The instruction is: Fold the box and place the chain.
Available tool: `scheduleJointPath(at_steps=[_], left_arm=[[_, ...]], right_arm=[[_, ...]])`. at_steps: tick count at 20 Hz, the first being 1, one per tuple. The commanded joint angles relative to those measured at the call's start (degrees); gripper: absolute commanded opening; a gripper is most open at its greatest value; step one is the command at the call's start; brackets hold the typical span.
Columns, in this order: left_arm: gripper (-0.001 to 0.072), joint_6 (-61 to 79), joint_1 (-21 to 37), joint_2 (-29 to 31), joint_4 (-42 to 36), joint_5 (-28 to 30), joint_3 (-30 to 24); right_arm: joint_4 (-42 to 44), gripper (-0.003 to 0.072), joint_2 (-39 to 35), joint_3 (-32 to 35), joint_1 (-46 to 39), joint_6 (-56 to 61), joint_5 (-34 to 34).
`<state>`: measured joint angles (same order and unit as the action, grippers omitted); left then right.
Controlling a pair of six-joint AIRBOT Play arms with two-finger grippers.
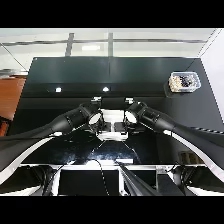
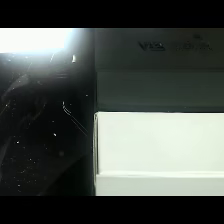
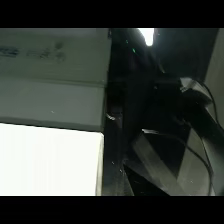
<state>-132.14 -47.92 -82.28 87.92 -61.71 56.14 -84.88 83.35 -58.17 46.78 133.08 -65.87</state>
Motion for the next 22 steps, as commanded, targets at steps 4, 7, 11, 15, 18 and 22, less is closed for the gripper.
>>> scheduleJointPath(at_steps=[4,7,11,15,18,22], left_arm=[[0.003,-0.1,0.0,0.0,-0.1,0.0,0.0],[0.003,-0.1,0.0,0.0,-0.1,0.0,0.0],[0.003,-0.1,0.0,0.0,-0.1,-0.1,0.0],[0.003,-0.1,0.0,0.0,-0.1,-0.1,0.0],[0.003,-0.1,0.0,0.0,-0.1,-0.1,0.0],[0.003,-0.1,0.0,0.0,-0.1,-0.1,0.0]], right_arm=[[0.1,0.03,0.0,-0.2,0.0,0.0,-0.6],[1.8,0.0025,0.0,-0.2,0.0,-1.6,0.2],[3.4,0.0022,0.0,-0.2,0.0,-2.4,1.8],[3.3,0.003,0.0,-0.2,0.0,-2.4,1.8],[4.2,0.0328,0.0,-0.2,0.0,-2.3,1.6],[4.0,0.0369,-1.1,-0.2,-0.3,-5.9,-1.1]])
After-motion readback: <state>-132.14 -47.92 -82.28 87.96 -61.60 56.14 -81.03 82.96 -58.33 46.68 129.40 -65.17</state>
